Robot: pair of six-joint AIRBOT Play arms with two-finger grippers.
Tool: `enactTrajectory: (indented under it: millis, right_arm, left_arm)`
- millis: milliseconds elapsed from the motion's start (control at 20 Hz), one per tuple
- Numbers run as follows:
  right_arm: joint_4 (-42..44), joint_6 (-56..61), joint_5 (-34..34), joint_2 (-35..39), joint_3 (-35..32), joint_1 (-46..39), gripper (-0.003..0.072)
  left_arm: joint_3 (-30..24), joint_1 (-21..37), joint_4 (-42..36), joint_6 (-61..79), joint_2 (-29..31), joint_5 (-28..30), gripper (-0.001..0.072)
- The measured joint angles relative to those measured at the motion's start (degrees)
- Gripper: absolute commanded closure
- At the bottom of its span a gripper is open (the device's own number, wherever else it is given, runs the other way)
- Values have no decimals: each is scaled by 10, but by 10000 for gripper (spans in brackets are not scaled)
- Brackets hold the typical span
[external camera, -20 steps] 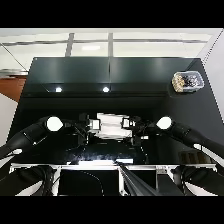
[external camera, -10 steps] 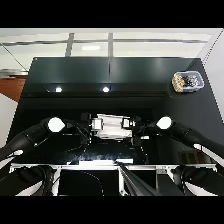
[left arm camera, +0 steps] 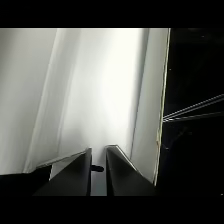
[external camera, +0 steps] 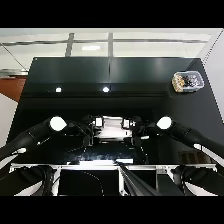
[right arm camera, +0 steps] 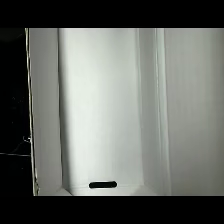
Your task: Fold the box and place the chain.
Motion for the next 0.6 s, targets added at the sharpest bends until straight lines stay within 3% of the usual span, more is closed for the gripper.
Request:
enactTrajectory:
  millis: [400,450,500,550,600]
  right_arm:
    - [0,1,0,0,0,0,200]
    - [0,1,0,0,0,0,200]
    - [0,2,0,0,0,0,200]
    - [-1,2,0,0,0,0,200]
    - [-1,2,0,0,0,1,200]
  left_arm:
    - [0,0,-3,3,-4,-11,518]
    - [0,0,-3,7,-4,-11,397]
    - [0,0,-3,9,-4,-11,319]
    - [0,0,-3,12,-4,-10,348]
    - [0,0,-3,14,-4,-10,430]
